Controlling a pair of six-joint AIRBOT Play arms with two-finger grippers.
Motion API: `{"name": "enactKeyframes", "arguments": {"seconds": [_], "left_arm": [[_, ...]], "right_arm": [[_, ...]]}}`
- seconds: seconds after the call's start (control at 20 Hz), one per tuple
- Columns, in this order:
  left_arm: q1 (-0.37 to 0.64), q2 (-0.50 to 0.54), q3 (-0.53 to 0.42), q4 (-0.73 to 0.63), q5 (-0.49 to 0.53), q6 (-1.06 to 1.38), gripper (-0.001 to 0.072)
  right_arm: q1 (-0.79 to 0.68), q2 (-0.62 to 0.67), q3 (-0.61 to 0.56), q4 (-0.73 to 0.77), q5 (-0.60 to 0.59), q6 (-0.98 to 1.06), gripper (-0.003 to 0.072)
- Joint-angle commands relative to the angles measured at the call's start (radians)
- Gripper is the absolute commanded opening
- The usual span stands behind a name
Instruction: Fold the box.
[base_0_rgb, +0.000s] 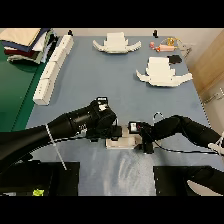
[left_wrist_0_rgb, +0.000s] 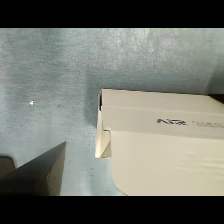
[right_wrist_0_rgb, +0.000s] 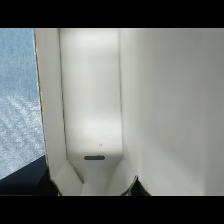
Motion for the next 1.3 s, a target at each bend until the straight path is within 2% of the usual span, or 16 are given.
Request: {"name": "enactKeyframes", "arguments": {"seconds": [0.0, 0.35, 0.4, 0.45, 0.5, 0.55, 0.6, 0.95, 1.0, 1.05, 1.15, 1.25], "left_arm": [[0.003, -0.029, -0.002, 0.006, 0.019, 0.004, 0.051], [-0.004, -0.168, -0.004, -0.05, 0.089, 0.009, 0.0502], [-0.013, -0.177, -0.004, -0.049, 0.09, 0.016, 0.0359], [-0.022, -0.181, -0.004, -0.045, 0.093, 0.029, 0.0285], [-0.032, -0.183, -0.004, -0.037, 0.105, 0.029, 0.0285], [-0.038, -0.183, -0.004, -0.031, 0.116, 0.029, 0.021], [-0.04, -0.183, -0.004, -0.027, 0.127, 0.036, 0.0016], [-0.04, -0.183, -0.004, -0.035, 0.124, 0.038, 0.0028], [-0.04, -0.179, -0.004, -0.035, 0.124, 0.037, 0.0336], [-0.04, -0.175, -0.004, -0.035, 0.122, 0.025, 0.054], [-0.038, -0.172, -0.004, -0.033, 0.122, 0.021, 0.0408], [-0.038, -0.173, -0.004, -0.029, 0.122, 0.021, 0.0403]], "right_arm": [[0.0, 0.0, 0.0, 0.0, 0.0, 0.0, 0.0513], [0.0, 0.0, 0.0, 0.0, 0.0, 0.0, 0.0513], [0.0, 0.0, 0.0, 0.0, 0.0, 0.0, 0.0513], [0.0, 0.0, 0.0, 0.0, 0.0, 0.0, 0.0513], [0.0, 0.0, 0.0, 0.0, 0.0, 0.0, 0.0513], [0.0, 0.0, 0.0, 0.0, 0.0, 0.0, 0.0513], [0.0, 0.0, 0.0, 0.0, 0.0, 0.0, 0.0512], [0.0, 0.0, 0.0, 0.0, 0.0, 0.0, 0.0512], [0.0, 0.0, 0.0, 0.0, 0.0, 0.0, 0.0513], [0.0, 0.0, 0.0, 0.0, 0.001, 0.0, 0.0513], [0.0, 0.0, 0.0, 0.0, 0.0, 0.0, 0.0512], [0.0, 0.0, 0.0, 0.0, 0.0, 0.0, 0.0513]]}}
